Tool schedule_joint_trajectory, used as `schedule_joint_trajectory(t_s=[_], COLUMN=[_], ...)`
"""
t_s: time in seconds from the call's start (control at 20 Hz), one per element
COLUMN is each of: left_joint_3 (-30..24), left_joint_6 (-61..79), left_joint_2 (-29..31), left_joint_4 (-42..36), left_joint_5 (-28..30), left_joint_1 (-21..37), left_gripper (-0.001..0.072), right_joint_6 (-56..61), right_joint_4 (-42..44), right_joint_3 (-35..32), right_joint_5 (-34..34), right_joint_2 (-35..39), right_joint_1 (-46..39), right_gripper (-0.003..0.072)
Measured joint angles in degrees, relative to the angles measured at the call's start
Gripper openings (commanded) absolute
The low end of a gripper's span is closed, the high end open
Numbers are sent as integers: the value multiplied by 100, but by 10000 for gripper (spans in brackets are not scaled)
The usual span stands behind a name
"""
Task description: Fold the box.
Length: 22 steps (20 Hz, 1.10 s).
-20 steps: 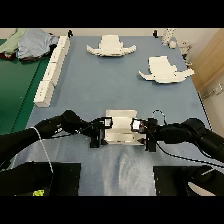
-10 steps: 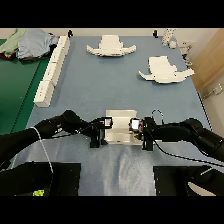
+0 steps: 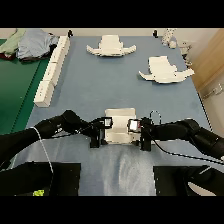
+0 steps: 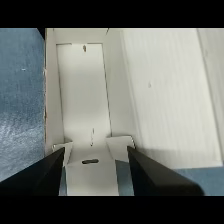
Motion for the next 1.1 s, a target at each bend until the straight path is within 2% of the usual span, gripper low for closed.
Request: schedule_joint_trajectory(t_s=[0.15,0.2,0.25,0.3,0.4,0.45,0.8,0.95,1.1], left_joint_3=[0,0,0,0,0,0,0,0,0], left_joint_6=[2,2,4,7,9,7,4,4,2], left_joint_2=[0,0,0,0,0,0,0,0,0], left_joint_4=[0,0,2,2,2,2,2,2,2], left_joint_5=[0,0,0,0,0,-2,0,-2,0], left_joint_1=[0,0,0,0,0,0,0,0,0], left_gripper=[507,507,507,508,508,507,507,508,508], right_joint_6=[-31,-31,-17,90,551,984,5228,7156,8317], right_joint_4=[28,31,28,9,-199,-389,-2452,-3482,-3821], right_joint_3=[0,0,2,11,55,98,573,686,721], right_joint_5=[0,-2,-13,-68,-184,-245,-772,-1285,-1661], right_joint_2=[-9,-9,-7,2,52,87,363,409,411], right_joint_1=[0,0,0,2,2,2,-197,-649,-1390], right_gripper=[634,595,385,244,30,2,1,1,1])
